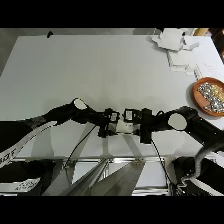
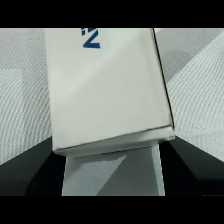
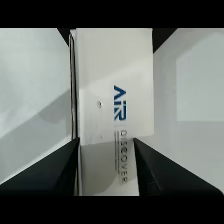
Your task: Fold the box and place the chain.
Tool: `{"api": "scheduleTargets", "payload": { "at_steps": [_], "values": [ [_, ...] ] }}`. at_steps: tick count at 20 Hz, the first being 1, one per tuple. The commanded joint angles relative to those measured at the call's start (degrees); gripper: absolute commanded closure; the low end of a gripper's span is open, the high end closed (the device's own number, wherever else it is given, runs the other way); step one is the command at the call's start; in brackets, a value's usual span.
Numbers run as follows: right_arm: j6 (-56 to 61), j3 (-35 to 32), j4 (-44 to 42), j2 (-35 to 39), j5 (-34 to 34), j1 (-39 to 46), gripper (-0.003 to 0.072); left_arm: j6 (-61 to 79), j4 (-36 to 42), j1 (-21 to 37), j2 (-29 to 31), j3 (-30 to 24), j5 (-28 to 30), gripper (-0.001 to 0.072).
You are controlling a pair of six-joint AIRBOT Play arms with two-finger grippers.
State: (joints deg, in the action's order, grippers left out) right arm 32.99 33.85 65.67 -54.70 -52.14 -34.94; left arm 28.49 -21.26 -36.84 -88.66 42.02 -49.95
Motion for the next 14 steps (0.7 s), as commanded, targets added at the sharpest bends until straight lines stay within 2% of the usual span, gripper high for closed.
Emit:
{"api": "scheduleTargets", "payload": {
  "at_steps": [1,8,11,13,14],
  "values": [
    [0.0,-0.02,-0.46,0.2,-1.84,-0.07,0.0275,-0.02,0.0,0.04,0.04,0.07,0.0,0.0437],
    [-0.02,-0.02,-0.72,4.83,-1.44,-0.07,0.0275,-0.02,0.0,0.04,0.04,0.07,0.0,0.0437],
    [-0.04,-0.02,-3.43,6.38,0.22,-0.07,0.0278,-0.02,-0.02,0.04,0.04,0.07,0.02,0.0437],
    [-0.59,-0.02,-6.23,6.16,0.61,-0.07,0.0329,-0.02,0.0,0.04,0.04,0.07,0.0,0.0437],
    [-1.46,-0.02,-7.34,6.12,0.81,-0.07,0.041,-0.02,0.0,0.04,0.04,0.07,0.0,0.0437]
  ]
}}
